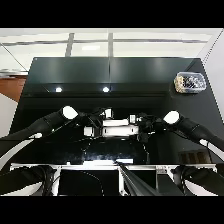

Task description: Fold the box and place the chain.

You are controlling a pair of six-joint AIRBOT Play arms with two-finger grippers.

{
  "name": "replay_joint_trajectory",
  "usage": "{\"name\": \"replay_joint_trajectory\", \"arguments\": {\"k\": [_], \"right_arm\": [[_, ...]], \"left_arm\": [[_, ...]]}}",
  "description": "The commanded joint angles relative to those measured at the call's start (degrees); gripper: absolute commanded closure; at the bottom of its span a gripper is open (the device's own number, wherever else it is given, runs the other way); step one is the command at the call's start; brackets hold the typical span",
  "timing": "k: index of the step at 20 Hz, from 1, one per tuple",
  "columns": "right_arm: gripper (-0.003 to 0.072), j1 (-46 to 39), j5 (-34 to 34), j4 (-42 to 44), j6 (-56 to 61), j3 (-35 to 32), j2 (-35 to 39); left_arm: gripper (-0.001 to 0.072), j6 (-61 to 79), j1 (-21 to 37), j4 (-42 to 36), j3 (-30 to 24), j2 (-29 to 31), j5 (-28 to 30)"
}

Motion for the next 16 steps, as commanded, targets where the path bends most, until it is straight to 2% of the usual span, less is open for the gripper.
{"name": "replay_joint_trajectory", "arguments": {"k": [1, 9, 10, 11, 12, 16], "right_arm": [[0.0027, 0.02, -0.55, 0.11, -0.55, -0.04, -0.55], [0.0029, 0.02, -0.63, 0.17, -0.52, -0.04, -2.23], [0.0103, 0.02, -0.63, 0.17, -0.52, -0.04, -2.23], [0.0269, 0.02, -0.52, 0.17, -0.52, -0.04, -2.23], [0.0313, 0.02, -0.33, 0.20, -0.52, -0.04, -2.23], [0.0312, 0.02, 0.96, 0.15, 0.98, -0.02, -2.21]], "left_arm": [[0.0677, 0.02, 0.02, 0.00, -0.02, -0.02, 0.02], [0.0676, 0.02, 0.02, 0.00, -0.02, -0.02, 0.07], [0.0677, 0.02, 0.02, 0.00, -0.02, -0.02, 0.07], [0.0676, 0.02, 0.02, 0.00, -0.02, -0.02, 0.07], [0.0677, 0.02, 0.02, 0.00, -0.02, -0.02, 0.07], [0.0675, 0.02, 0.02, 0.02, -0.02, 0.11, 0.11]]}}
